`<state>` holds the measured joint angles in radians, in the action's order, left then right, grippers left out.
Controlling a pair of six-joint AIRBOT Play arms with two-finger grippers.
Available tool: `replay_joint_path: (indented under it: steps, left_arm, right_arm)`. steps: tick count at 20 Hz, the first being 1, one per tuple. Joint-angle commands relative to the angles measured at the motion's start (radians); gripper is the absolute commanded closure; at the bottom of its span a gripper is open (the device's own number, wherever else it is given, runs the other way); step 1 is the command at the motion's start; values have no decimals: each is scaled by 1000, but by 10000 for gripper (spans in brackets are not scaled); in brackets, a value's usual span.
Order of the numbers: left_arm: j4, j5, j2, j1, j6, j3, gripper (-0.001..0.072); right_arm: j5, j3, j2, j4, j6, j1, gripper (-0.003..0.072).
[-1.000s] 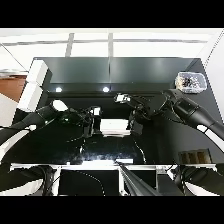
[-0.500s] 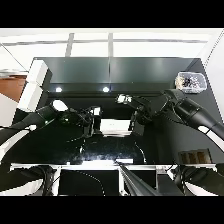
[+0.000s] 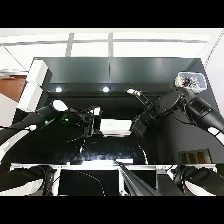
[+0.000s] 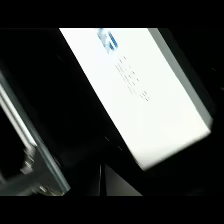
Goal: Fold the box and place the chain.
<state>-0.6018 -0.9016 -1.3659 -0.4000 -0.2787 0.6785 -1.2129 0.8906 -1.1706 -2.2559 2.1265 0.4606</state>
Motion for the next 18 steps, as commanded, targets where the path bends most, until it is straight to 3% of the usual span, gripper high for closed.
replay_joint_path:
  steps: [1,8,18]
  left_arm:
    - [0,0,0,0,-1,1,224]
    - [0,0,0,0,0,1,224]
    - [0,0,0,0,0,1,224]
  right_arm:
    - [113,-52,-27,-241,-56,-10,663]
    - [162,-60,-173,-237,-55,2,662]
    - [221,-86,-185,-196,-64,2,662]
